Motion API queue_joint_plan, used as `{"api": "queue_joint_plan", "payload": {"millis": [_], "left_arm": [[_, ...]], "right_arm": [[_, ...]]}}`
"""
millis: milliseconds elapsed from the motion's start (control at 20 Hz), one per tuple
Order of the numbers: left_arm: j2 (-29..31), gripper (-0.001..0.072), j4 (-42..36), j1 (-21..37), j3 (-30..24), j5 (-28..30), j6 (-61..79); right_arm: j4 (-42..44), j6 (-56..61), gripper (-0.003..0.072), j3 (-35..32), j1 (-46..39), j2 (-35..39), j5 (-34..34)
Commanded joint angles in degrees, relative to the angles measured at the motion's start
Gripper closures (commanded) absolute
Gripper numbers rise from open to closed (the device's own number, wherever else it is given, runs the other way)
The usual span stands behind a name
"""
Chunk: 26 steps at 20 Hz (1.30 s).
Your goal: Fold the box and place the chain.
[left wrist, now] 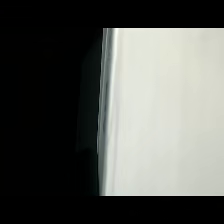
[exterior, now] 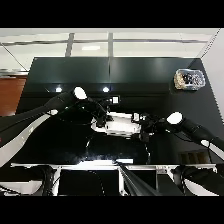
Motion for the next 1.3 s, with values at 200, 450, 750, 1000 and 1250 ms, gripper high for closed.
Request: {"api": "queue_joint_plan", "payload": {"millis": [200,450,750,1000,1250], "left_arm": [[0.72,0.0421,0.09,0.04,0.04,-0.24,0.02],[6.75,0.0207,6.80,1.40,0.07,-5.75,-7.54],[17.07,0.0367,27.21,2.84,0.07,-16.46,-35.89],[18.51,0.0686,16.83,1.16,-1.81,-25.07,-43.58],[18.47,0.0685,-5.46,-3.21,-13.68,-5.53,-39.01]], "right_arm": [[-0.37,0.11,0.0196,-0.02,0.02,-0.02,0.17],[-1.29,-1.03,0.0196,-0.02,0.04,-0.02,1.97],[-1.81,-1.64,0.0197,-0.02,0.17,-0.02,2.78],[-1.81,-1.64,0.0452,-0.02,0.17,-0.02,2.78],[-1.79,-1.64,0.0452,-0.02,0.15,-0.02,2.75]]}}
